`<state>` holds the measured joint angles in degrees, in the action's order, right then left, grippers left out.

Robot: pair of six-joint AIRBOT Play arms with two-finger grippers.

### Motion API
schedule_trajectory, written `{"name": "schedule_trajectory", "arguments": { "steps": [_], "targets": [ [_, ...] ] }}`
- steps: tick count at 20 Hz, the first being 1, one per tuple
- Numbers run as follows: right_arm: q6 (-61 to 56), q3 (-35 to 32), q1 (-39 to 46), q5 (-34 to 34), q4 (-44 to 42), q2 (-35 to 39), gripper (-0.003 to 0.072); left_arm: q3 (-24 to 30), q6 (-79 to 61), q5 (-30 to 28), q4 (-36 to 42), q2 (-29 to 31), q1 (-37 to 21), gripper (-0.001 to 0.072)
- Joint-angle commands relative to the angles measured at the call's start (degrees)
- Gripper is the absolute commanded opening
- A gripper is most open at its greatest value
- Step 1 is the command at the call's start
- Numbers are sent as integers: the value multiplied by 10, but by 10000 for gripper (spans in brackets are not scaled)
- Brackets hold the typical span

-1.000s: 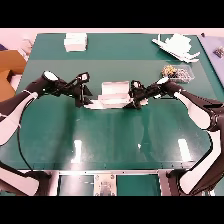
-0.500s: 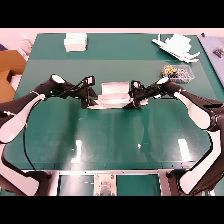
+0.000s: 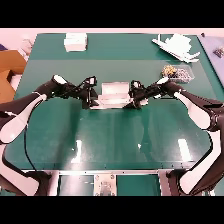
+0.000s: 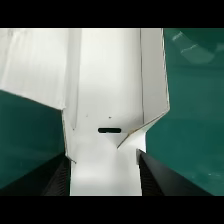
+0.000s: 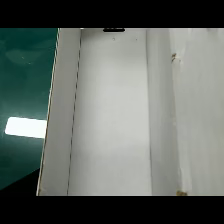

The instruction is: Fold the box and place the chain.

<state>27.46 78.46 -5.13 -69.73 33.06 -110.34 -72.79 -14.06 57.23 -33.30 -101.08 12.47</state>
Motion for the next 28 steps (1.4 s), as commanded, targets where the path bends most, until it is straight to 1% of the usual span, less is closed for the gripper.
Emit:
{"name": "schedule_trajectory", "arguments": {
  "steps": [1, 4, 5, 6, 9, 12, 15, 20, 24, 28],
  "targets": [
    [0, 0, 0, 0, 0, 0, 550, 0, 20, 9, -14, 0, 0, 478],
    [0, 0, 0, 0, 0, 0, 550, 0, 20, 18, -11, 0, 0, 476],
    [0, 0, 0, 0, 0, 0, 550, 0, 20, 19, -8, 0, 0, 402],
    [0, 0, 0, 0, 0, 0, 550, 0, 20, 17, -5, 0, 0, 344],
    [0, 0, 0, 0, 0, 0, 550, 0, 15, 7, 9, 0, 0, 344],
    [0, 0, 0, 0, 0, 0, 550, 0, 4, -8, 11, 0, 19, 343],
    [0, 0, 0, 0, 0, 0, 550, 0, 1, -43, 8, 0, 40, 343],
    [0, 0, 0, 0, 0, 0, 551, 0, 1, -49, 17, 0, 42, 341],
    [0, 0, 0, 0, 0, 0, 550, 0, 0, -57, 51, 0, 45, 341],
    [0, 0, 0, 0, 0, 0, 550, 0, -10, -71, 50, -3, 68, 342]
  ]
}}
